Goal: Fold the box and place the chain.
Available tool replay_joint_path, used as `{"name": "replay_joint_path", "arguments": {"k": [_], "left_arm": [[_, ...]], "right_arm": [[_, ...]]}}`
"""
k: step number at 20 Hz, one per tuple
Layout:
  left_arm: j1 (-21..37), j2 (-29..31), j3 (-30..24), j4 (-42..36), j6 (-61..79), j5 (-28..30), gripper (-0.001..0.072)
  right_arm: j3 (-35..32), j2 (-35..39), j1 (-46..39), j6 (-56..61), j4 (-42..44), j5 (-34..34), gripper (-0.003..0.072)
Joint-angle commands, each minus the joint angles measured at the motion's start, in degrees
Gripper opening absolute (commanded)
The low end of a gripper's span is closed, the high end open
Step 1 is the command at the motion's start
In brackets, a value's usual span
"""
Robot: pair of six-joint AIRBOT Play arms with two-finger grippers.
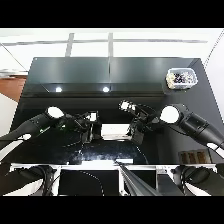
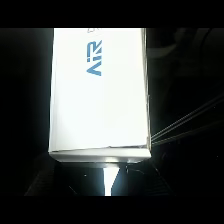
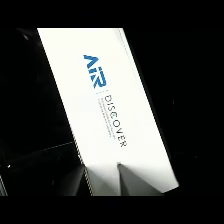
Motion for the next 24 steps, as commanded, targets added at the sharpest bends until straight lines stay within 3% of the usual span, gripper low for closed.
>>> {"name": "replay_joint_path", "arguments": {"k": [1, 7, 11, 12, 13, 15, 20, 24], "left_arm": [[0.04, -0.02, 0.00, 0.09, 0.20, 0.02, 0.0407], [0.04, -0.02, 0.00, 0.11, 0.20, 0.02, 0.0407], [0.04, -0.02, 0.00, 0.11, 0.20, 0.02, 0.0408], [0.04, -0.02, 0.00, 0.11, 0.20, 0.02, 0.0408], [0.04, -0.02, 0.00, 0.11, 0.20, 0.02, 0.0407], [0.04, -0.02, 0.00, 0.09, 0.20, 0.02, 0.0408], [0.04, -0.02, 0.00, 0.11, 0.20, 0.04, 0.0408], [0.04, -0.02, 0.00, 0.09, 0.20, 0.04, 0.0408]], "right_arm": [[0.11, 0.07, -0.02, 0.61, 0.13, 0.13, 0.0385], [0.26, 1.38, -0.04, 2.14, 0.15, 0.28, 0.0376], [3.10, 3.48, -1.27, 7.80, 0.17, 4.11, 0.0375], [3.28, 4.31, -2.56, 10.64, 0.46, 5.09, 0.0253], [3.23, 4.44, -4.11, 14.56, 1.64, 6.47, 0.0016], [0.66, 4.33, -6.12, 17.59, 9.81, 5.68, 0.0032], [-10.43, 2.40, -6.29, 15.54, 39.30, -8.26, 0.0032], [-10.54, -1.53, -4.81, 15.19, 40.09, -8.79, 0.0032]]}}
